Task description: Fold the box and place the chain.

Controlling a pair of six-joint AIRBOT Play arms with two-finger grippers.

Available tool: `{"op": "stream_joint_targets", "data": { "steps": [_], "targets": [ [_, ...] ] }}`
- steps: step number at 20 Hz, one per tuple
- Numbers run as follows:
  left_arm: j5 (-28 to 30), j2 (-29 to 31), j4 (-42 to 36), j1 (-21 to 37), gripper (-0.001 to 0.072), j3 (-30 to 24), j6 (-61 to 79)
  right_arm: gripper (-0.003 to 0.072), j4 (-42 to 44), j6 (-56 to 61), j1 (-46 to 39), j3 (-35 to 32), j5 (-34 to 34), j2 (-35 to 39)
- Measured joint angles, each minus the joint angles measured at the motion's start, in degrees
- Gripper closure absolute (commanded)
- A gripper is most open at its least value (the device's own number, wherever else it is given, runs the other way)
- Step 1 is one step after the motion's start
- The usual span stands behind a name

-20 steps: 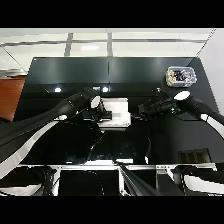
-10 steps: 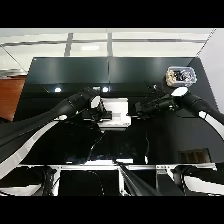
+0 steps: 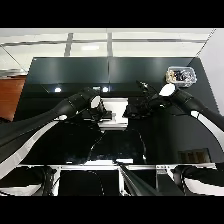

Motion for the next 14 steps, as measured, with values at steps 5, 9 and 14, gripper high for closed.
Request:
{"op": "stream_joint_targets", "data": {
  "steps": [5, 9, 14],
  "targets": [
    [0.07, 0.00, 0.02, 0.00, 0.0682, -0.02, 0.15, 0.0334, -12.00, 11.93, 5.25, 2.78, -1.95, -0.07],
    [0.11, 0.00, 0.04, 0.00, 0.0682, 0.00, 0.15, 0.0334, -22.18, 21.97, 9.51, 4.15, -2.23, -0.07],
    [0.11, -0.02, 0.04, 0.00, 0.0682, -0.02, 0.15, 0.0334, -31.56, 32.15, 14.10, 6.43, -1.70, -1.46]
  ]
}}
